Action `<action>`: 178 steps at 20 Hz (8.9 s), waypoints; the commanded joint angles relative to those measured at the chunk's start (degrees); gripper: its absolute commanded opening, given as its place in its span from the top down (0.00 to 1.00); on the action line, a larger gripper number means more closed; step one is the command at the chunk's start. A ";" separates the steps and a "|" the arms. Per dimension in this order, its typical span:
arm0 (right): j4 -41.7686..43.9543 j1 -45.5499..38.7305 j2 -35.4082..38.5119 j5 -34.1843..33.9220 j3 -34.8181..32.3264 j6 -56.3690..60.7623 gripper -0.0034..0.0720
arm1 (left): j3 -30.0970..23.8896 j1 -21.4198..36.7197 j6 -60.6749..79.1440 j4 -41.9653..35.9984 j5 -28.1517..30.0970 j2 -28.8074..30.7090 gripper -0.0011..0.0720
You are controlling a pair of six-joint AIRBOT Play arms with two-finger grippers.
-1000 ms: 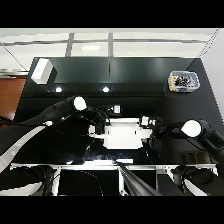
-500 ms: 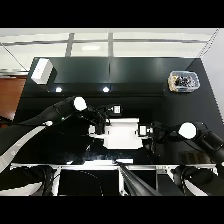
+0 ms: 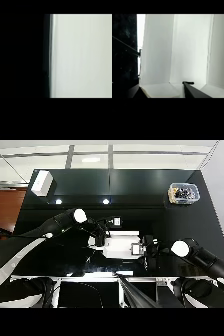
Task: Fold the box and place the chain.
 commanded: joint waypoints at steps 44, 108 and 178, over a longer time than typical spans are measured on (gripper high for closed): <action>3.19 -14.01 -0.70 14.34 1.86 3.32 0.16 | 0.68 0.00 0.00 0.26 -1.40 -0.02 0.95; 25.40 -14.19 -7.85 2.84 0.20 -19.43 0.16 | 0.81 -0.22 1.92 0.46 -1.40 0.24 0.95; 19.39 -8.61 -13.07 -2.03 0.07 -19.50 0.47 | 2.40 7.76 -41.20 23.91 -32.59 16.11 0.95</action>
